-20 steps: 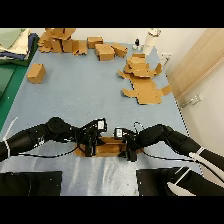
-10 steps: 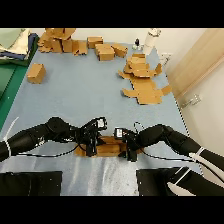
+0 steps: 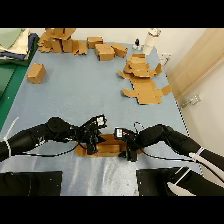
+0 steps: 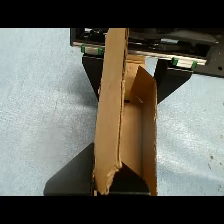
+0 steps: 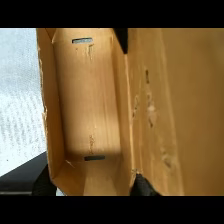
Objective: Fold the box.
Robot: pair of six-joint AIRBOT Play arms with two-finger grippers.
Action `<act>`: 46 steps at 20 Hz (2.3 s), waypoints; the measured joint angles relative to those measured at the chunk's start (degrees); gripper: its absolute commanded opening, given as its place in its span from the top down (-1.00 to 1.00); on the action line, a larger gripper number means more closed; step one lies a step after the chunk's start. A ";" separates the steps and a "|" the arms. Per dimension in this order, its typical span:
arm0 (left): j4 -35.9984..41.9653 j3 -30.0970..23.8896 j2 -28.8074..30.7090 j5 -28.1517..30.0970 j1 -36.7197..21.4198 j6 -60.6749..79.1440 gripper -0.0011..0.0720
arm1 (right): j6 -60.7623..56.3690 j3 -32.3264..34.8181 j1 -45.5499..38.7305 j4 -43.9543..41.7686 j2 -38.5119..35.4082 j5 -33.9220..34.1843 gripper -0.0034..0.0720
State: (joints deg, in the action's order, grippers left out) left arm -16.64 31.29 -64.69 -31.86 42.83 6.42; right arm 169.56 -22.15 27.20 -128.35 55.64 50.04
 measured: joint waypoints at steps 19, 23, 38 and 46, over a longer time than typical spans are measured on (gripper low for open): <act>-18.21 0.02 13.16 0.20 -5.14 -21.64 0.42 | 0.02 0.02 0.00 -0.02 0.02 -0.04 -0.40; -35.32 -0.20 21.70 -14.91 -9.25 -55.32 0.94 | 0.02 0.02 0.00 -0.02 0.02 -0.02 -0.40; 11.63 -11.87 19.10 17.97 16.48 -88.43 0.94 | 0.00 0.02 0.00 -0.04 0.04 -0.02 -0.40; 14.19 -7.80 12.85 36.68 18.34 -84.37 0.95 | 0.00 0.02 0.00 -0.04 0.04 -0.02 -0.40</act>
State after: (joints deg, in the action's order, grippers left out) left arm -2.46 23.49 -51.83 4.82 61.17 -77.95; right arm 169.56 -22.13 27.20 -128.40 55.68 50.02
